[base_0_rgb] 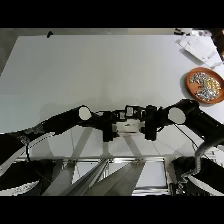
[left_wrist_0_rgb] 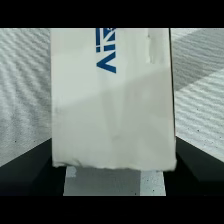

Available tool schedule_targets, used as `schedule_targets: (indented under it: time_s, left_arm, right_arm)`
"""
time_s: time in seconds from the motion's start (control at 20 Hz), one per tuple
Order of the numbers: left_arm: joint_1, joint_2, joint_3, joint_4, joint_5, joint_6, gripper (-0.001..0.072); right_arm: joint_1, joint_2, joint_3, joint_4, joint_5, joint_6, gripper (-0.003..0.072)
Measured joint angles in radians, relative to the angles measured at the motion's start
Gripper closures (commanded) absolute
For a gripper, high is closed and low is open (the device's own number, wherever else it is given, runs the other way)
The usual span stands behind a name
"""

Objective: Fold the box and place the chain.

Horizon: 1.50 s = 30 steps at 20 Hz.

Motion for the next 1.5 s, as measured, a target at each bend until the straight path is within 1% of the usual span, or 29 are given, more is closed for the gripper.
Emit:
schedule_targets:
  time_s: [0.05,0.4,0.45,0.5,0.55,0.6,0.75,0.95,1.05,1.25,1.5]
  left_arm:
    - [0.0,0.0,0.0,0.0,0.0,0.0,0.0433]
    - [0.0,0.0,0.0,-0.001,0.002,-0.002,0.0433]
    - [0.0,0.0,0.0,-0.002,0.002,-0.002,0.0433]
    - [0.0,0.0,0.0,-0.002,0.002,-0.002,0.0433]
    - [0.0,0.0,0.0,-0.002,0.003,-0.002,0.0433]
    - [0.0,0.0,0.0,-0.002,0.003,-0.002,0.0433]
    - [0.0,0.0,0.0,-0.002,0.003,-0.003,0.0433]
    - [0.0,0.0,0.0,-0.002,0.004,-0.003,0.0433]
    - [0.0,0.0,0.0,-0.002,0.004,-0.003,0.0433]
    - [0.0,0.0,0.0,-0.002,0.004,-0.003,0.0433]
    - [0.0,0.0,0.0,-0.002,0.004,-0.003,0.0433]
  right_arm:
    - [0.001,0.014,-0.001,0.0,-0.009,0.0,0.0133]
    - [-0.015,0.137,-0.001,0.024,-0.06,-0.003,0.0145]
    - [-0.028,0.161,-0.001,0.038,-0.062,-0.005,0.0197]
    - [-0.043,0.184,-0.001,0.06,-0.061,-0.005,0.0383]
    - [-0.061,0.206,-0.002,0.088,-0.059,-0.004,0.0643]
    - [-0.08,0.224,-0.005,0.122,-0.055,0.001,0.0672]
    - [-0.129,0.254,-0.072,0.292,-0.076,0.009,0.0672]
    - [-0.152,0.261,-0.239,0.573,-0.198,-0.065,0.0674]
    - [-0.157,0.261,-0.3,0.664,-0.248,-0.098,0.0674]
    - [-0.159,0.258,-0.365,0.755,-0.311,-0.134,0.0674]
    - [-0.131,0.214,-0.386,0.79,-0.334,-0.163,0.0674]
